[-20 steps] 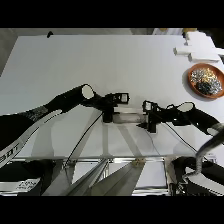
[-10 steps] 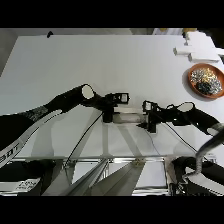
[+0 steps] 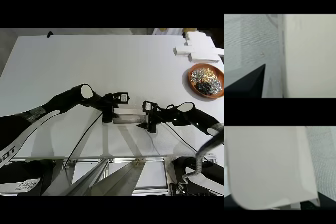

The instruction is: Fold the box and place the chain.

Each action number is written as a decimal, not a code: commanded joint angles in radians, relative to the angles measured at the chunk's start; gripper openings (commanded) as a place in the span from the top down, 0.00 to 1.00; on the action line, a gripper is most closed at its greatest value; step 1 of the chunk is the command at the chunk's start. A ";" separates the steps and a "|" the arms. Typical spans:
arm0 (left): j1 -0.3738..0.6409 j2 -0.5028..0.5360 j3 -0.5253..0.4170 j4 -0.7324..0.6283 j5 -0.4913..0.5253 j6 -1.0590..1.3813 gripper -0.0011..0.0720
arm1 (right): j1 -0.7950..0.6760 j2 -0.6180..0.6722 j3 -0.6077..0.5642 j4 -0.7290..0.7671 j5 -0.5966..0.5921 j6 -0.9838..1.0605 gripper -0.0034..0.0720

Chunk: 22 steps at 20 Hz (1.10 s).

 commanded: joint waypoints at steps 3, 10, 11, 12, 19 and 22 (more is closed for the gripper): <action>0.014 0.112 0.001 0.081 -0.026 -0.131 0.25 | 0.000 0.000 0.000 0.001 0.000 0.003 0.54; 0.021 0.309 0.001 0.397 -0.253 -0.517 0.81 | 0.000 0.000 0.000 0.001 0.000 0.003 0.54; 0.009 0.323 0.001 0.385 -0.297 -0.517 0.98 | 0.000 0.000 0.000 0.001 0.000 0.003 0.54; -0.010 0.327 0.001 0.377 -0.326 -0.517 0.98 | 0.000 0.000 0.000 0.001 0.000 0.003 0.54; -0.205 0.254 0.000 0.340 -0.013 -0.528 0.98 | 0.000 0.000 0.000 0.001 0.000 0.003 0.54; -0.201 0.212 0.000 0.248 0.201 -0.557 0.98 | 0.000 0.000 0.000 0.001 -0.001 0.003 0.54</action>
